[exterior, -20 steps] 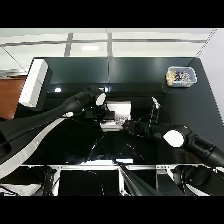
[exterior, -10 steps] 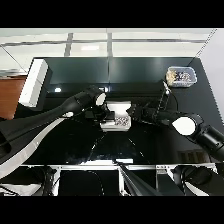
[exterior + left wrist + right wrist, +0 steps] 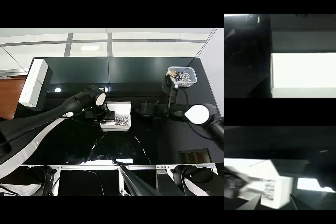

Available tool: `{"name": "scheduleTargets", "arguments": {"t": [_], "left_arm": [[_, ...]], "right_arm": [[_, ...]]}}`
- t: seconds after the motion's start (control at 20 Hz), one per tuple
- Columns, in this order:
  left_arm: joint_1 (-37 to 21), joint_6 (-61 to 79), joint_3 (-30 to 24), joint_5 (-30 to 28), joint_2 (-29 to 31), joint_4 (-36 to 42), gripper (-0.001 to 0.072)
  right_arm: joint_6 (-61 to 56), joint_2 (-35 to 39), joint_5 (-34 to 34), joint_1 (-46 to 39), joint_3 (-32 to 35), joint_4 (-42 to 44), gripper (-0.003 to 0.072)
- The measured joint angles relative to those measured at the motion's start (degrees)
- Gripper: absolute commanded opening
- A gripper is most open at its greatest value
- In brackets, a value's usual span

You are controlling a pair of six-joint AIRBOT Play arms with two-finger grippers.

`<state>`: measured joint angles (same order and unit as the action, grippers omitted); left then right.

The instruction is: Fold the box and place the chain.

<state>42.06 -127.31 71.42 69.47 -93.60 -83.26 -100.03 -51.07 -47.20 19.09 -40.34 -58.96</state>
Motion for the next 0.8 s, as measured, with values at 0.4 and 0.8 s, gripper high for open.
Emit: {"name": "scheduleTargets", "arguments": {"t": [0.4,0.8], "left_arm": [[0.66,2.03,2.62,0.7,1.11,-0.42,0.0631],[-1.66,7.15,0.46,8.76,17.14,-13.25,0.0631]], "right_arm": [[9.29,0.0,-8.46,-11.08,-2.03,-7.45,0.0398],[10.99,0.0,-7.67,-12.52,-2.14,-10.64,0.0397]]}}
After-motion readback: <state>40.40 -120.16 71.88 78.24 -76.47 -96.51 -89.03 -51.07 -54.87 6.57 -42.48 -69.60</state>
